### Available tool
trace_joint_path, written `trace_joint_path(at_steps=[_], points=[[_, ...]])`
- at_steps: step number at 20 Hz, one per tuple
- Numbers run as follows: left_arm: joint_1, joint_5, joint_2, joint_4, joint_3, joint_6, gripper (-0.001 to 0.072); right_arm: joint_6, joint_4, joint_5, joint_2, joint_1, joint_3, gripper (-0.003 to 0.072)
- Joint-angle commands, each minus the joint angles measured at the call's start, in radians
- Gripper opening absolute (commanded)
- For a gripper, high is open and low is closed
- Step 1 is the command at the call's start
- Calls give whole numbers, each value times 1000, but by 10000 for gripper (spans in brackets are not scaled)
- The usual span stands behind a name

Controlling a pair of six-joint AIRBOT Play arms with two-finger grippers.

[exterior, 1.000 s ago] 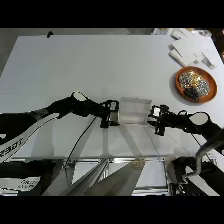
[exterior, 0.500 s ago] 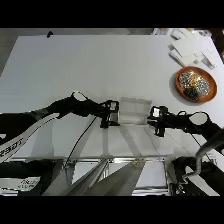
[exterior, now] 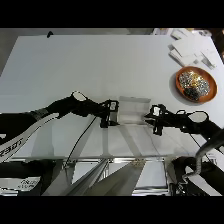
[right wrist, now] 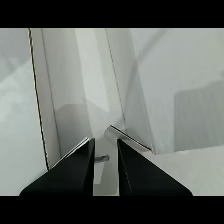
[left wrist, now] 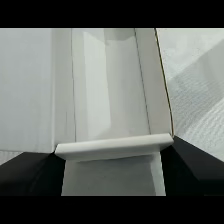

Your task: Fold the box and place the chain.

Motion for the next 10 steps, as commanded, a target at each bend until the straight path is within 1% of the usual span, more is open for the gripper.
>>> trace_joint_path(at_steps=[1, 2, 3, 4, 5, 6, 8, 10], points=[[-1, -3, 0, -3, 1, 2, 85, -42, 40, -19, -28, 27, 1, 207], [-1, -3, 0, -3, 1, 2, 85, -41, 40, -32, -33, 48, 1, 210], [-1, -3, 0, -3, 1, 2, 85, -40, 40, -43, -40, 61, 1, 234], [-1, -3, 0, -3, 1, 2, 85, -40, 40, -51, -49, 66, 1, 338], [-1, -3, 0, -3, 1, 2, 85, -40, 40, -52, -55, 66, 1, 400], [-1, -3, 0, -3, 1, 2, 85, -40, 40, -54, -56, 66, 1, 419], [-1, -3, 0, -3, 1, 2, 85, -39, 39, -54, -56, 66, 1, 426], [-1, -3, 0, -3, 1, 2, 85, -31, 38, -64, -56, 66, 0, 579]])
